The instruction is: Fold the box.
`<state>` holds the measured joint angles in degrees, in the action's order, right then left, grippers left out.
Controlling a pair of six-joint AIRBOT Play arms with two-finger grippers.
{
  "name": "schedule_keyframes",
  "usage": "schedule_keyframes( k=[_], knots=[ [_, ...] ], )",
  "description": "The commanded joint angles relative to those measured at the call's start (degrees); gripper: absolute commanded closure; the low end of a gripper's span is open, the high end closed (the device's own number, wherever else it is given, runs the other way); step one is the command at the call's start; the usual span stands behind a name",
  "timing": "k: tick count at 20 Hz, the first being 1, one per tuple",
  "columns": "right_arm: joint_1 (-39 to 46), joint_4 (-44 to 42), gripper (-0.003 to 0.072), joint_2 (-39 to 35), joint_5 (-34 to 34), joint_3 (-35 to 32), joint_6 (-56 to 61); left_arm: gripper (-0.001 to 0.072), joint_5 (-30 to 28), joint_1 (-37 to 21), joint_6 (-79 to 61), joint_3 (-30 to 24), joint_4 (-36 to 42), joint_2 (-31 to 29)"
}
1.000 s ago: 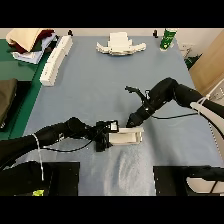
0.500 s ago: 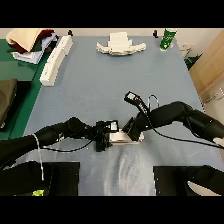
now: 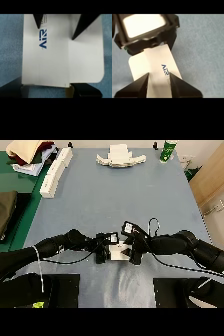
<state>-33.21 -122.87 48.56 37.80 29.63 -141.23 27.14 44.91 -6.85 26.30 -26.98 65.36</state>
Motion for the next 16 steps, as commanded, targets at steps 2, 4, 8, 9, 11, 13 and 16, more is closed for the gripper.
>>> schedule_keyframes(
  k=[2,4,8,9,11,13,16],
  knots=[
    [-0.9,2.7,0.025,-0.4,-0.7,0.1,-8.9,0.0243,0.0,0.0,0.0,0.0,0.0,0.0],
    [-1.2,2.9,0.0194,-0.4,0.2,0.9,-11.1,0.0244,0.0,0.0,0.0,0.0,0.0,0.0],
    [-1.6,3.1,0.0048,-0.3,0.2,0.9,-16.9,0.0243,0.0,0.0,0.0,0.0,0.0,0.0],
    [-1.6,3.1,0.0048,-0.3,0.2,0.9,-18.3,0.0244,0.0,0.0,0.0,0.0,0.0,0.0],
    [-1.6,3.1,0.0049,-0.3,0.2,0.9,-20.2,0.0244,0.0,0.0,0.0,0.0,0.0,0.0],
    [-1.6,3.1,0.0049,0.1,0.2,0.8,-21.6,0.0244,0.0,0.0,0.0,0.0,0.0,0.0],
    [-1.6,3.1,0.005,2.4,0.1,0.8,-22.7,0.0244,0.0,0.0,0.0,0.0,0.0,0.0]
  ],
)
